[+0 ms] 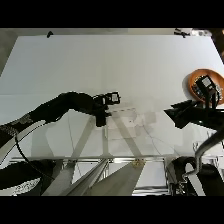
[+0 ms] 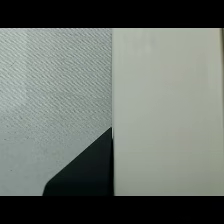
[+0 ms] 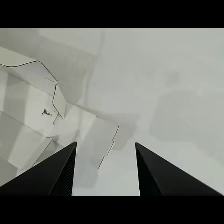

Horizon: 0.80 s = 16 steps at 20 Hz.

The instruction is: Fold the box and place the chain.

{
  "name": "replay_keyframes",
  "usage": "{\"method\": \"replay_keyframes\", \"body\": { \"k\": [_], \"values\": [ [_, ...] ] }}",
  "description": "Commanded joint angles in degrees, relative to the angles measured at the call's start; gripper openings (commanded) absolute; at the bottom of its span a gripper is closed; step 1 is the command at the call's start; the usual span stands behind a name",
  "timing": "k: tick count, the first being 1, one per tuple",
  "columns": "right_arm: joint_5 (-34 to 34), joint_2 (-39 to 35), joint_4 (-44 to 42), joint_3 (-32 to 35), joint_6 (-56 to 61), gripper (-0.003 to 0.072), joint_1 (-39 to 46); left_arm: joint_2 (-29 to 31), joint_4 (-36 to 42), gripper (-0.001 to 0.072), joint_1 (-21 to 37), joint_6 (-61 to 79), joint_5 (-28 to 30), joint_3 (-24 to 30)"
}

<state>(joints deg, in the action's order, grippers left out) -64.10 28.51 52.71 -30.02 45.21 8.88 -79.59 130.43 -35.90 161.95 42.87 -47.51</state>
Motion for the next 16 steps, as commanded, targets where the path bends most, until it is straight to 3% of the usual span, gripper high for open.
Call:
{"method": "replay_keyframes", "body": {
  "k": [1,16],
  "values": [
    [0.2,0.0,0.0,0.0,-0.1,0.0422,0.0,0.0,-0.3,0.001,0.0,-0.2,0.0,0.0],
    [1.6,0.0,-2.4,0.0,-0.2,0.0417,0.0,0.0,-0.8,0.0008,0.0,0.1,-0.1,0.0]
  ]
}}
